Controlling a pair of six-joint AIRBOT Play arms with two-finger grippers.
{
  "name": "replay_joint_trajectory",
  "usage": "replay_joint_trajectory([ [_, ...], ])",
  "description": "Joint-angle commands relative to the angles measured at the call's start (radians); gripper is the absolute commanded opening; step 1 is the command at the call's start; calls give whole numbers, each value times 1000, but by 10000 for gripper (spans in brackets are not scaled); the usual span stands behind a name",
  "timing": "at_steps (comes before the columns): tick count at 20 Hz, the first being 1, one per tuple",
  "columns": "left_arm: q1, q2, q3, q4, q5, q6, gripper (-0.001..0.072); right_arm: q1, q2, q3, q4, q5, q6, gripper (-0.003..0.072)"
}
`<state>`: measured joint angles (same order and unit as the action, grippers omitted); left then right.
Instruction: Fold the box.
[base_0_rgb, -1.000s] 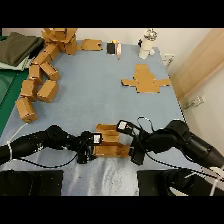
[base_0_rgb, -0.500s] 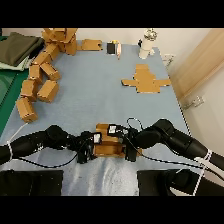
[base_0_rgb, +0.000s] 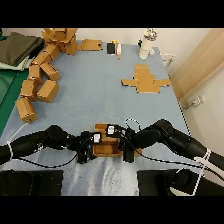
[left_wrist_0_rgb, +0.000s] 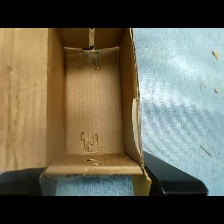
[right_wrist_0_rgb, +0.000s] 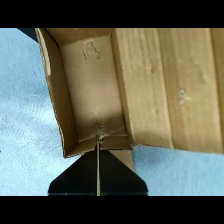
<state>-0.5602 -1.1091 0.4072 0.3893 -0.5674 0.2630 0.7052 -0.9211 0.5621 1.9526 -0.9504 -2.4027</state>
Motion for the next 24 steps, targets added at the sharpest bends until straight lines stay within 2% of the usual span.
replay_joint_trajectory([
  [1,1,0,1,0,0,0,607,1,0,-1,12,8,-8,18],
  [11,1,0,1,0,0,1,607,1,-2,-2,45,24,-19,31],
  [12,1,0,1,0,0,1,607,1,-2,-2,46,23,-19,245],
  [13,1,0,1,0,0,1,607,1,-2,-2,46,20,-18,317],
  [14,1,0,1,0,0,1,607,1,-2,-2,46,16,-18,323],
  [15,1,0,1,0,0,1,607,1,-2,-2,47,14,-18,388],
  [24,1,0,1,0,0,1,607,1,-2,-2,64,7,-18,391],
])
